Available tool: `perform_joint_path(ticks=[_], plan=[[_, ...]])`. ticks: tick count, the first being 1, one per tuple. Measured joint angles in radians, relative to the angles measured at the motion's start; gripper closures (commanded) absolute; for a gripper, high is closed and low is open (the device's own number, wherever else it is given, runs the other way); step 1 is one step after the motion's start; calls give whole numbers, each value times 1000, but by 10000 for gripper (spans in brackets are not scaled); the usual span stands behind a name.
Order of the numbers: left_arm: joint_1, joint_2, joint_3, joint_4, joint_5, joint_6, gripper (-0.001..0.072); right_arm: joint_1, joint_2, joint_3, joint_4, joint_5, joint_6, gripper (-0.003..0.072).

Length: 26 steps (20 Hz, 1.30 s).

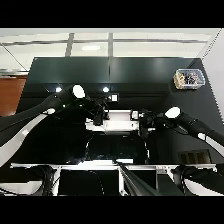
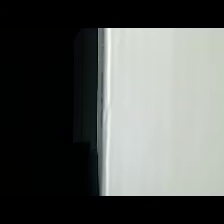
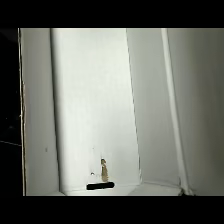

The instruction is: Fold the box and place the chain.

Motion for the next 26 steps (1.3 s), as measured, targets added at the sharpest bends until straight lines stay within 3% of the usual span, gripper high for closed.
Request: perform_joint_path(ticks=[11, 12, 13, 17, 18, 20, 21, 24, 26], plan=[[0, -19, 1, -5, -2, 0, 679, 0, -1, 0, 1, -1, 0, -14], [0, -19, 2, -4, -2, 1, 679, 0, -1, 0, 1, -1, 0, 60], [0, -20, 2, -4, -2, 1, 679, 0, -1, 0, 1, 0, 0, 193], [0, -20, 2, 0, -4, 3, 662, 0, -1, 0, 0, 1, 0, 214], [0, -20, 5, 0, -7, 0, 533, 0, -1, 0, 0, 0, 0, 213], [-1, -18, 18, 9, -26, -5, 136, 0, -2, 0, 4, -3, 1, 214], [-1, -13, 29, 5, -31, -18, 7, 0, -2, 0, 3, -2, 1, 214], [2, 11, 70, 38, -69, -120, 4, 0, -2, 0, 2, -1, 0, 214], [7, 45, 89, 131, -118, -214, 12, 0, -2, 0, 1, -1, 0, 214]])
